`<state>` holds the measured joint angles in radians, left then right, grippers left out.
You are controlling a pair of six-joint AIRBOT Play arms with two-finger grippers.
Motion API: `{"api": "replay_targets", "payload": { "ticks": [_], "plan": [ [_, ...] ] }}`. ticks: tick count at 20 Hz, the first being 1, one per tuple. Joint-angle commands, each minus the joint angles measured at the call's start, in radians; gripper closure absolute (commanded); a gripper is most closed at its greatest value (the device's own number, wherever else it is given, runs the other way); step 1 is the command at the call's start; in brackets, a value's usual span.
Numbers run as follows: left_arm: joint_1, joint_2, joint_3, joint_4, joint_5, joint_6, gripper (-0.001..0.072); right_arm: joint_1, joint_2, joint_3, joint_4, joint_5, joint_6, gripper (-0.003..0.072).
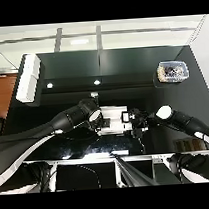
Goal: Fold the box and place the chain.
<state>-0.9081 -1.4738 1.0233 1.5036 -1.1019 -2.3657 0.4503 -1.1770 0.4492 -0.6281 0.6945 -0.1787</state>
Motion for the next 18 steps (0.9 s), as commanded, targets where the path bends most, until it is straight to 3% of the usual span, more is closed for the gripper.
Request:
{"api": "replay_targets", "payload": {
  "ticks": [1,2,3,7,12,18],
  "plan": [
    [0.0,-0.001,0.001,-0.003,0.019,0.003,0.0686,0.0,0.0,0.0,0.0,0.0,0.0,0.0254],
    [0.0,-0.001,0.001,-0.002,0.019,0.003,0.0686,0.0,0.0,0.0,0.0,0.0,0.0,0.0092],
    [0.0,-0.001,0.001,-0.002,0.019,0.003,0.0686,0.0,0.0,0.0,-0.002,0.0,-0.001,0.0077],
    [0.0,0.0,0.002,-0.001,0.003,0.003,0.0687,0.0,0.055,0.0,-0.061,0.023,0.045,0.0078],
    [0.002,-0.001,0.002,0.0,0.001,0.003,0.0687,-0.001,0.216,0.0,-0.359,0.113,0.301,0.0079],
    [0.002,-0.001,0.001,0.003,0.006,0.002,0.0686,-0.002,0.253,-0.001,-0.35,0.092,0.342,0.0079]
  ]
}}
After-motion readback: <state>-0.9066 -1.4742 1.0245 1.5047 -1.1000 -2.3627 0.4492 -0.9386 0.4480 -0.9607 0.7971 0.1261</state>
